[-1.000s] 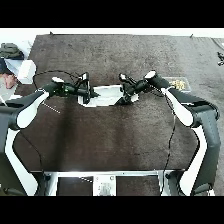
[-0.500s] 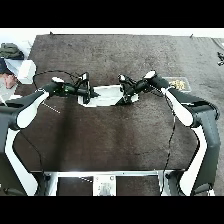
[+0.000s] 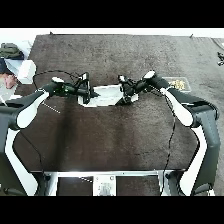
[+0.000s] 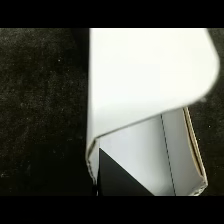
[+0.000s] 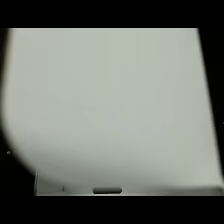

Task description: Fold the box and place the chain.

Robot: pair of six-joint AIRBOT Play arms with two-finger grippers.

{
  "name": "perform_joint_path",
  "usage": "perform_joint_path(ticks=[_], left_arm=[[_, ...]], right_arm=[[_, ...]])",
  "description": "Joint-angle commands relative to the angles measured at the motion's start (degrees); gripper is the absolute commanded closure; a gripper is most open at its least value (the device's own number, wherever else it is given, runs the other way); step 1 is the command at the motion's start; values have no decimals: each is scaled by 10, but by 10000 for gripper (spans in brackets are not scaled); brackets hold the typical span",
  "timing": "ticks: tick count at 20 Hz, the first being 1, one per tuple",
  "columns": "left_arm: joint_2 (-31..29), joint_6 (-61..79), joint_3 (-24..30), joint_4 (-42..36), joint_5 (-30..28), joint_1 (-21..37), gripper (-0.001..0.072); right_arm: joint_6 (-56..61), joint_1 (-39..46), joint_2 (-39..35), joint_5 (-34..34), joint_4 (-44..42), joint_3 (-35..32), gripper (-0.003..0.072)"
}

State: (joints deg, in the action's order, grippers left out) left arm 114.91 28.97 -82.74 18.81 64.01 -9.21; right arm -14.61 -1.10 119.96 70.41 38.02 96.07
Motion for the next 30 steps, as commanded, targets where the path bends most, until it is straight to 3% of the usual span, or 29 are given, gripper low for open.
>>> perform_joint_path(ticks=[1,2,30], left_arm=[[0,0,0,0,0,0,698],[0,0,0,0,0,0,698],[0,0,0,0,0,0,698]], right_arm=[[1,-1,0,-3,3,0,223],[1,-1,0,-3,3,0,264],[0,0,0,-3,3,0,264]])
